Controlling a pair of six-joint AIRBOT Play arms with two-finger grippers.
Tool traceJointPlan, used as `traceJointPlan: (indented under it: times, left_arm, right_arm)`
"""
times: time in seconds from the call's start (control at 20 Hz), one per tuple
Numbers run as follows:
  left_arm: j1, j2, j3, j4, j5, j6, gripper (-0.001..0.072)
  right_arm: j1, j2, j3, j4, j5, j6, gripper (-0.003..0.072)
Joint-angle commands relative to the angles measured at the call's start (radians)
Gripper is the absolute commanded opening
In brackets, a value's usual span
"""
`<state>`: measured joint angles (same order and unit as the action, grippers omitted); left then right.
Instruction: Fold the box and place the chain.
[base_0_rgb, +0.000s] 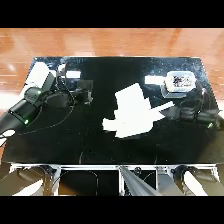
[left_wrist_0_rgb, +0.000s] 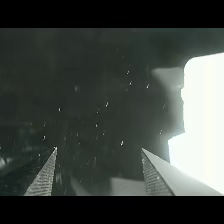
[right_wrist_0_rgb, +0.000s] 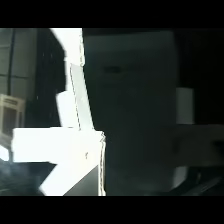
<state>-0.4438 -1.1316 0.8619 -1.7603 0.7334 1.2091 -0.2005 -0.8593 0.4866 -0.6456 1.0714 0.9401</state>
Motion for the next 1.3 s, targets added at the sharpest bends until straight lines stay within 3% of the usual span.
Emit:
traceJointPlan:
  times: [0.0, 0.2, 0.3, 0.6, 0.8, 1.05, 1.25]
  left_arm:
    - [0.037, -0.031, -0.006, -0.112, 0.117, 0.139, 0.0603]
    - [0.092, -0.117, -0.005, -0.365, 0.226, 0.372, 0.0603]
    - [0.114, -0.155, -0.005, -0.51, 0.233, 0.521, 0.0603]
    - [0.13, -0.313, -0.001, -0.765, 0.284, 0.798, 0.0603]
    - [0.13, -0.396, 0.027, -0.824, 0.296, 0.862, 0.0602]
    - [0.125, -0.528, 0.148, -0.825, 0.448, 0.88, 0.0602]
    - [0.083, -0.582, 0.172, -0.829, 0.515, 0.914, 0.0602]
  right_arm:
    - [0.172, 0.113, -0.159, -0.034, -0.228, 0.074, 0.0033]
    - [0.361, 0.113, -0.218, -0.139, -0.428, 0.117, 0.0033]
    - [0.386, 0.113, -0.218, -0.144, -0.437, 0.119, 0.0033]
    - [0.388, 0.113, -0.218, -0.141, -0.405, 0.122, 0.0033]
    - [0.388, 0.113, -0.218, -0.141, -0.375, 0.122, 0.0033]
    - [0.388, 0.113, -0.218, -0.141, -0.376, 0.122, 0.0033]
    - [0.388, 0.113, -0.218, -0.141, -0.376, 0.122, 0.0033]
